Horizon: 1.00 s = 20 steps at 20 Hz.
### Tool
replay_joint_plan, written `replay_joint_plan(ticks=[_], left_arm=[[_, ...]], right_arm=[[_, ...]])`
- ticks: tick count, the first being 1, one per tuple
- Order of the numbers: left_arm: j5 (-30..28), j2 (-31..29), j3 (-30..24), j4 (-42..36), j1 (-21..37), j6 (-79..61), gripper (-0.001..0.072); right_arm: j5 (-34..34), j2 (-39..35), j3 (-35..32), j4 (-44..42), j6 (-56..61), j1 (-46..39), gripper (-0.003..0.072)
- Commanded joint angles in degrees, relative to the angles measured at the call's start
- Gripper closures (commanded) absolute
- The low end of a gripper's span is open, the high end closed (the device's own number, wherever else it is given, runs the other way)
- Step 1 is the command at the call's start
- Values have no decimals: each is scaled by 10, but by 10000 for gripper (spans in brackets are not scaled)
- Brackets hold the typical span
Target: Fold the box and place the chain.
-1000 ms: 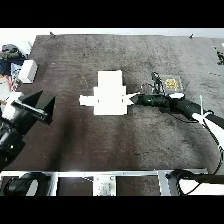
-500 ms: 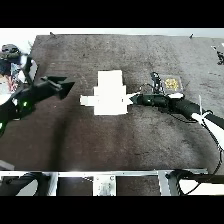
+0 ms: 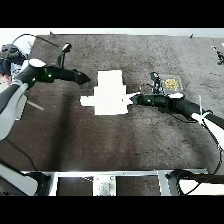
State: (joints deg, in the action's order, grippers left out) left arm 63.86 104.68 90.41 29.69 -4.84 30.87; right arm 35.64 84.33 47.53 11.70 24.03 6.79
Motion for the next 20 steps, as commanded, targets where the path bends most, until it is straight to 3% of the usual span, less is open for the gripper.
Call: replay_joint_plan(ticks=[1,7,17,20], left_arm=[[91,113,154,42,-7,89,181],[100,207,264,24,-23,91,181],[180,245,266,-23,-54,63,184],[201,245,265,-22,-53,63,292]], right_arm=[[-1,0,0,0,-5,1,679],[-1,0,0,0,-18,1,679],[1,0,0,0,-18,1,679],[1,0,0,0,-18,0,679]])
